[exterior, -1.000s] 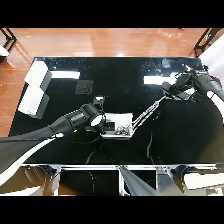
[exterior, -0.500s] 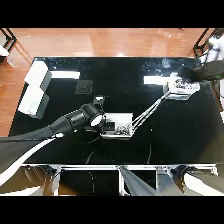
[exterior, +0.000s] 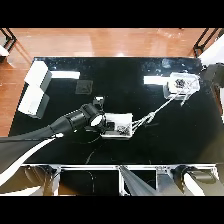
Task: Fold the box and place the chain.
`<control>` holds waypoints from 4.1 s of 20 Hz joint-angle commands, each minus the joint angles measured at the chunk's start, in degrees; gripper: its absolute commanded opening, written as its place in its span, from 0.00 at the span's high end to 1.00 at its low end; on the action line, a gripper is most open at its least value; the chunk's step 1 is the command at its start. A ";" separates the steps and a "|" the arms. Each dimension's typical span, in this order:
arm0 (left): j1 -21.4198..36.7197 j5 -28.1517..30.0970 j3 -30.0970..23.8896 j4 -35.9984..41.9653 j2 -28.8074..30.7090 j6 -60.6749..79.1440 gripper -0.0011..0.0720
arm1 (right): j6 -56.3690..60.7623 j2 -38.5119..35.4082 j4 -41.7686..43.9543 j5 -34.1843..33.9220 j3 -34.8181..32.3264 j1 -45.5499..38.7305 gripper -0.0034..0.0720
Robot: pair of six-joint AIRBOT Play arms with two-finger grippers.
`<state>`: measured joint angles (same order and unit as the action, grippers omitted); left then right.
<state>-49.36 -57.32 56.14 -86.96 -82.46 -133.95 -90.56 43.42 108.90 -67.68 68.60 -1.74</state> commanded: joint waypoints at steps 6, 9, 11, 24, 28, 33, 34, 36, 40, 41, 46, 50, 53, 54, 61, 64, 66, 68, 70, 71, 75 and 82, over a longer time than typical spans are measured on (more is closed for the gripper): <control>0.00 0.07 0.04 -0.02 0.02 0.04 0.95 | 1.16 -2.69 10.23 -2.89 -3.08 19.98 0.93; 0.00 0.09 0.04 -0.02 0.02 0.04 0.95 | 2.78 -2.05 10.16 0.46 -5.33 26.29 0.93; 0.00 0.09 0.04 -0.02 0.02 0.04 0.95 | 2.99 -0.50 9.99 0.44 -6.67 28.13 0.93; 0.00 0.13 0.04 -0.04 0.02 0.04 0.95 | 2.95 2.82 11.85 3.48 -7.08 32.92 0.93; 0.00 0.13 0.04 -0.07 0.02 0.04 0.95 | 2.89 7.65 10.67 4.70 -7.08 35.91 0.93; 0.00 0.11 0.04 -0.07 0.02 0.04 0.95 | 1.66 11.74 7.87 4.98 -11.21 36.37 0.93; 0.00 0.09 0.04 -0.07 0.02 0.07 0.95 | 1.60 11.74 7.54 5.33 -12.59 36.37 0.93; 0.00 0.02 0.04 -0.07 0.02 0.11 0.95 | 0.37 11.74 7.19 5.07 -13.62 36.35 0.31; 0.00 -0.26 0.04 -0.07 0.02 0.24 0.95 | -8.76 9.31 6.69 1.16 -13.62 27.80 0.03; 0.00 -0.26 0.04 -0.04 0.02 0.22 0.95 | -11.96 8.79 5.62 0.07 -13.70 24.35 0.03; 0.02 -0.35 0.04 -0.85 0.02 0.22 0.95 | -36.30 9.25 3.48 7.63 -24.83 13.44 0.03; 0.02 -0.59 0.09 -1.70 0.02 0.02 0.96 | -50.07 15.06 3.54 11.04 -29.38 17.59 0.03; 0.00 -2.56 0.70 -4.31 0.02 -0.87 0.96 | -56.24 19.28 4.50 13.70 -29.40 22.60 0.03; 0.00 -3.30 1.09 -5.46 0.02 -0.90 0.96 | -59.47 20.00 4.76 14.16 -29.40 23.91 0.03; 0.31 -2.80 1.25 -5.29 -0.96 -0.87 0.96 | -71.95 21.92 5.18 18.38 -29.40 24.87 0.03; 0.28 -2.36 1.25 -4.02 -1.53 -0.90 0.96 | -75.82 23.52 7.80 18.80 -29.40 24.90 0.03; 0.33 -2.29 1.27 -4.02 -1.53 -0.87 0.95 | -78.14 24.46 8.94 19.65 -29.40 24.90 0.03; 0.37 -2.32 1.27 -4.02 -1.53 -0.87 0.95 | -79.62 25.99 9.64 20.04 -29.40 24.59 0.03; 0.37 -2.34 1.27 -4.00 -1.53 -0.87 0.95 | -80.52 27.30 9.99 20.20 -29.38 24.59 0.03; 0.37 -2.34 1.27 -4.00 -1.53 -0.87 0.95 | -80.52 27.71 9.99 20.46 -29.40 24.59 0.03; 0.37 -2.34 1.27 -4.00 -1.53 -0.87 0.95 | -80.52 27.98 10.03 21.66 -29.40 24.59 0.03; 0.37 -2.38 1.27 -3.85 -1.53 -0.87 0.95 | -80.52 29.22 11.06 21.94 -29.38 24.61 0.03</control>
<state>-48.99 -59.77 57.43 -90.96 -83.94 -134.85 -171.02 72.23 119.63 -45.84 39.24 22.87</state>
